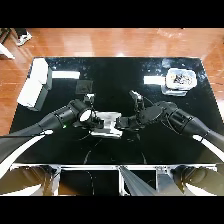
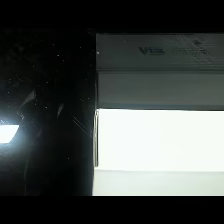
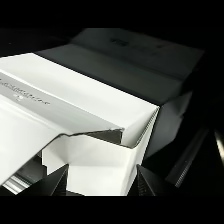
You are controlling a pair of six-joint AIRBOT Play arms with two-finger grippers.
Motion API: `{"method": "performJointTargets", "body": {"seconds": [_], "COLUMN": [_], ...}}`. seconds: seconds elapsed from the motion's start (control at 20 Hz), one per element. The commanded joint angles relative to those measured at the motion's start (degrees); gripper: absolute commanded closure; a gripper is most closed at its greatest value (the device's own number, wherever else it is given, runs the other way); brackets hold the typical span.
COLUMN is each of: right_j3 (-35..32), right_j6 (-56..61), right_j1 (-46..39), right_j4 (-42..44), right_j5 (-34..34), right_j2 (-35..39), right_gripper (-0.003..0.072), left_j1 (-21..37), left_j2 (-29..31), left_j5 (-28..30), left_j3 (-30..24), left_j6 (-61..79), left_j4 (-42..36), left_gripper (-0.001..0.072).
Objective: Fold the box and place the chain.
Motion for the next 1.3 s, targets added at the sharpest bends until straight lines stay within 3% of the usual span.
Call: {"method": "performJointTargets", "body": {"seconds": [0.0, 0.75, 1.05, 1.25], "right_j3": [0.0, 0.1, 1.5, 3.3], "right_j6": [0.0, 4.0, 16.2, 21.3], "right_j1": [0.0, 4.3, 7.1, 9.0], "right_j4": [-0.7, -1.5, -15.3, -19.7], "right_j5": [0.3, 7.4, 5.6, 4.8], "right_j2": [-0.1, -5.0, -5.7, -6.2], "right_gripper": [0.0213, 0.0214, 0.0214, 0.0214], "left_j1": [0.0, 0.0, 0.0, 0.0], "left_j2": [0.0, 0.0, 0.0, 0.0], "left_j5": [0.0, 0.0, 0.0, 0.0], "left_j3": [0.0, 0.0, 0.0, 0.0], "left_j6": [0.0, 0.0, 0.0, 0.0], "left_j4": [0.0, 0.0, 0.0, 0.0], "left_gripper": [0.0685, 0.0685, 0.0685, 0.0685]}}
